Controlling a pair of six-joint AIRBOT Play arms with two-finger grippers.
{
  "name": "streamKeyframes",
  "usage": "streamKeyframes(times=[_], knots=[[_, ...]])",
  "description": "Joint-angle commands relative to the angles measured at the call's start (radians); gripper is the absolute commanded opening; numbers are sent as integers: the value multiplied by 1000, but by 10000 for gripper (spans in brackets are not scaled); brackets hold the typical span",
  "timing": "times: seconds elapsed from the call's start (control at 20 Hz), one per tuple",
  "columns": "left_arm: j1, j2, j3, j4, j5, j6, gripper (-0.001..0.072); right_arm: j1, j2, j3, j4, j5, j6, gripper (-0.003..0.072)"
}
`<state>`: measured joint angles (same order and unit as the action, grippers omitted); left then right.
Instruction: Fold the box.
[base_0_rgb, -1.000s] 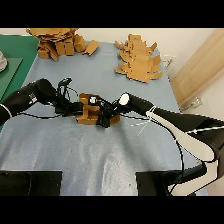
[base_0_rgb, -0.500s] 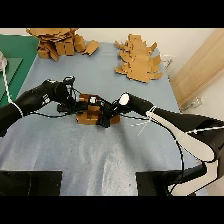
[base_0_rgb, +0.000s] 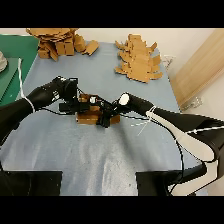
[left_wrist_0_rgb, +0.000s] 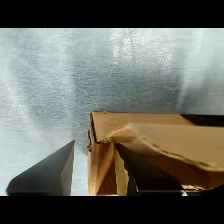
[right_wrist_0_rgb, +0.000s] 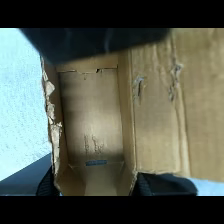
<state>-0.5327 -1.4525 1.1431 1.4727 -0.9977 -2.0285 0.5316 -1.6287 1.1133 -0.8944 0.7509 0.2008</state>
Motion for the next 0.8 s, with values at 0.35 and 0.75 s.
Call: streamKeyframes(times=[0.35, 0.75], knots=[[-10, -93, 40, -28, -76, 7, 369, 0, -1, 1, 0, -2, 0, 507], [-10, -124, 40, -30, -58, 25, 367, 0, -1, 1, 0, -2, 0, 507]])
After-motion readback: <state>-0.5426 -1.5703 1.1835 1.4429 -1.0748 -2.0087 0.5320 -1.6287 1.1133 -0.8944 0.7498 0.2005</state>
